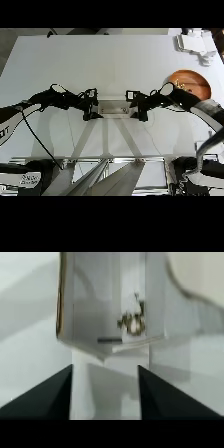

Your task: Fold the box and place the chain.

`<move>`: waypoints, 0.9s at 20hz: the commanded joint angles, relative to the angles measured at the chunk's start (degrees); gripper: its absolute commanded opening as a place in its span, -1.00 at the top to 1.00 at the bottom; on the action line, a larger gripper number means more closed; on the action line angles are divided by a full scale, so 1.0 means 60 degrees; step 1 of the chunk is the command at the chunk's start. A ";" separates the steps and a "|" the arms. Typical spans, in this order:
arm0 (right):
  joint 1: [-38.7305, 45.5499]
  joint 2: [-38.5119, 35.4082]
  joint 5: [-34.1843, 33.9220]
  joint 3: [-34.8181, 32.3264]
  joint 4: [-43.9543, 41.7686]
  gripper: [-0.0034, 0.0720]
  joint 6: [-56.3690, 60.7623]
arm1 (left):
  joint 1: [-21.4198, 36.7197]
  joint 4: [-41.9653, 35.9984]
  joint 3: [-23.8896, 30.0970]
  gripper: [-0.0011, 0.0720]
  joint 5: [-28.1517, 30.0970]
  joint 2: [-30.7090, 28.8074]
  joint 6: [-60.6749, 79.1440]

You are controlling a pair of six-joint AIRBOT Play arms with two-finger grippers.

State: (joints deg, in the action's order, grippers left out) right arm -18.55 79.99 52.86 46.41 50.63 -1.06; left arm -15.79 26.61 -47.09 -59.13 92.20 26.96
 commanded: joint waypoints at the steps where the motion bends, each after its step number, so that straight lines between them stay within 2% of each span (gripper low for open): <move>1: 0.0040 -0.1144 0.0765 0.0007 0.2353 0.01 0.2240 | -0.0004 0.0004 -0.0007 0.39 -0.0004 0.0007 0.0000; 3: 0.0138 -0.1883 0.1279 0.0011 0.2524 0.39 0.2430 | -0.0004 0.0000 -0.0007 0.39 -0.0004 0.0007 0.0000; 4: 0.0135 -0.2204 0.1450 0.0011 0.2368 0.75 0.2426 | -0.0004 0.0004 -0.0007 0.39 -0.0004 0.0007 0.0000; 5: 0.0124 -0.2437 0.1552 0.0015 0.2000 0.88 0.2426 | -0.0004 0.0000 -0.0007 0.39 -0.0004 0.0007 0.0000; 10: -0.0561 -0.2095 0.0882 0.0084 -0.1457 0.89 0.2087 | -0.0004 0.0000 -0.0007 0.39 -0.0004 0.0007 0.0000; 14: -0.0415 -0.1038 -0.1195 0.0084 -0.4885 0.89 0.1399 | -0.0004 0.0000 -0.0007 0.39 -0.0004 0.0007 0.0000; 16: -0.0208 -0.0561 -0.2473 0.0084 -0.5683 0.89 0.1351 | -0.0004 0.0000 -0.0007 0.39 -0.0004 0.0007 0.0000; 18: -0.0025 -0.0109 -0.3246 0.0084 -0.5694 0.89 0.1384 | -0.0004 0.0000 -0.0007 0.39 -0.0004 0.0007 0.0000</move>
State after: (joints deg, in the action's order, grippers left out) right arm -19.88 75.70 42.52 46.87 23.66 8.05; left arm -15.81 26.61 -47.09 -59.16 92.20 26.94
